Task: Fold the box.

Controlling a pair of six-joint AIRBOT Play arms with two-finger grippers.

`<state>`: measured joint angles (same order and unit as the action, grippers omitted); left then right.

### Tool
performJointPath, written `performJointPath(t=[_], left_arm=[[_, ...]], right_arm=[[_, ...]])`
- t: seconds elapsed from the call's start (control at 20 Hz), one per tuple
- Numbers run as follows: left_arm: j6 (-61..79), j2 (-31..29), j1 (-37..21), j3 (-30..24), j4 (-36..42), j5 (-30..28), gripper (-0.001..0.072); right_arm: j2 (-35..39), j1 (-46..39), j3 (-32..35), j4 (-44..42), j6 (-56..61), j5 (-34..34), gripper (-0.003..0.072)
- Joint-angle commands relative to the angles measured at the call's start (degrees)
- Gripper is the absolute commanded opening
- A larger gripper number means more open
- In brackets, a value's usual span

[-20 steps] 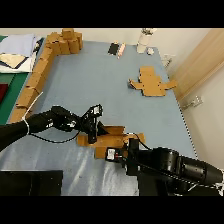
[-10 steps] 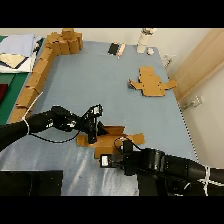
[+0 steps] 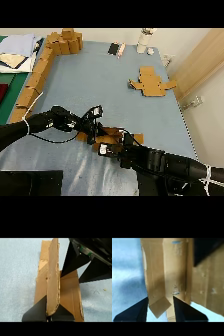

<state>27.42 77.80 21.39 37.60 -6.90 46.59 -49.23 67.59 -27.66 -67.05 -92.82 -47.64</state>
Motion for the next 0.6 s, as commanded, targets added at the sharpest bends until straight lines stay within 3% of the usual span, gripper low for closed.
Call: performJointPath(t=[0.0, 0.45, 0.5, 0.55], left_arm=[[0.0, 0.0, 0.0, 0.1, 0.4, 0.1, 0.0013], [0.0, 0.0, 0.0, 0.1, 0.4, 0.1, 0.0013], [0.0, 0.0, 0.0, 0.1, 0.4, 0.1, 0.0013], [0.0, 0.0, 0.0, 0.1, 0.4, 0.1, 0.0013]], right_arm=[[0.3, 0.0, -0.4, -0.4, 4.2, -1.3, 0.0457], [1.4, -0.2, -0.5, -2.3, 5.1, -2.3, 0.0463], [1.9, -0.3, -0.5, -1.9, 6.1, -3.5, 0.0680], [2.4, -0.9, -0.4, -2.0, 6.4, -4.5, 0.0716]])
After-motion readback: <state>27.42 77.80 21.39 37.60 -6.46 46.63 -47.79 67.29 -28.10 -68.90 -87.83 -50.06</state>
